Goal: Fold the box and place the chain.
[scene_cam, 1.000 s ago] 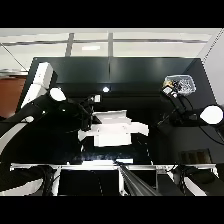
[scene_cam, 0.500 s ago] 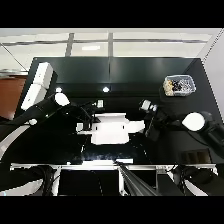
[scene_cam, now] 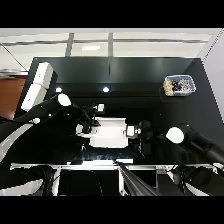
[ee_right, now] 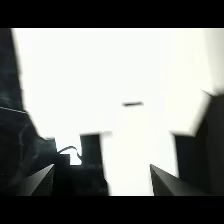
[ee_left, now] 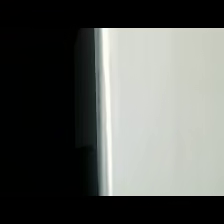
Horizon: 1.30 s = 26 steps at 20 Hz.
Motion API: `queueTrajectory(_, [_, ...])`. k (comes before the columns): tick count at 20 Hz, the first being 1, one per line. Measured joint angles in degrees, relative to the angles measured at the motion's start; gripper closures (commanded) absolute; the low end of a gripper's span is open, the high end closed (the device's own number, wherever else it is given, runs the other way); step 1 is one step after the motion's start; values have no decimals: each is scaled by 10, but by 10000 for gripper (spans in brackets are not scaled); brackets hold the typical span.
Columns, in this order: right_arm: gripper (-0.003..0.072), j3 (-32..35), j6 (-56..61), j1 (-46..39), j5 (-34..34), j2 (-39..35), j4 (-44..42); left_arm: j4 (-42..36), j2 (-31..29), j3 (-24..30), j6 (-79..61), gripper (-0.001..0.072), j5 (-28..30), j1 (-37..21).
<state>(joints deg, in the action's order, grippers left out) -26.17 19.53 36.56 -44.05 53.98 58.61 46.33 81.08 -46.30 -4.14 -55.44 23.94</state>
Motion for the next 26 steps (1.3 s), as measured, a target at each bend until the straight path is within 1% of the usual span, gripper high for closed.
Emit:
queueTrajectory(8, [-9,6,-30,76,100,51,-62,1,0,0,-2,683,-1,0])
queueTrajectory(12, [-9,5,-31,98,143,61,-89,2,0,0,-2,684,-2,0])
queueTrajectory(17, [-10,-6,23,78,184,44,-83,1,0,0,-2,684,-2,0])
queueTrajectory(20, [-9,-8,47,58,189,29,-72,0,0,0,0,684,1,0])
queueTrajectory(26, [-10,-9,61,47,200,18,-63,-2,0,0,-1,684,0,0])
